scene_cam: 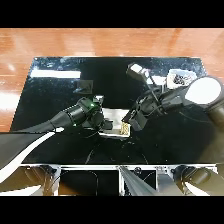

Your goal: Fold the box and place the chain.

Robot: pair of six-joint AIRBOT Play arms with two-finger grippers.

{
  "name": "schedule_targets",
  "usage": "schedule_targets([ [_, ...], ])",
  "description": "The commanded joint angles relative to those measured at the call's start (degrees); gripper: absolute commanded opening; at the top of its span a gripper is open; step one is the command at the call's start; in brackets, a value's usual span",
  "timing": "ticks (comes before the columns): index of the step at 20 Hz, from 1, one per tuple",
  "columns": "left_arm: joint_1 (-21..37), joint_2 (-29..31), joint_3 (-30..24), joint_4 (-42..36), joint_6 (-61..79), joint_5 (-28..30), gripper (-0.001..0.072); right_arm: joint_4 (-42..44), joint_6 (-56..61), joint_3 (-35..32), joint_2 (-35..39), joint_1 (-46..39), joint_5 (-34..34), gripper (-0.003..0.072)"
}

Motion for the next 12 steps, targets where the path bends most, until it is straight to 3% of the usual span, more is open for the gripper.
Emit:
schedule_targets([
  [1, 0.04, 0.0, 0.04, 0.17, 0.0, -0.17, 0.0017, 1.97, 0.24, -5.66, -0.52, 1.25, -7.34, 0.0028],
  [9, 0.04, 0.0, 0.04, 0.39, 0.0, -0.11, 0.0017, 2.01, 2.54, -5.77, -5.88, 2.82, -14.21, 0.0031],
  [10, 0.04, 0.0, 0.04, 0.39, 0.0, -0.04, 0.0018, 1.95, 4.83, -5.77, -5.88, 2.82, -13.86, 0.0094],
  [11, 0.04, 0.0, 0.04, 0.39, 0.0, -0.07, 0.0017, 1.88, 6.73, -5.77, -5.88, 2.78, -13.53, 0.0451],
  [12, 0.04, 0.0, 0.04, 0.39, 0.0, -0.09, 0.0017, 1.92, 7.1, -5.75, -5.86, 2.78, -12.96, 0.0676],
])
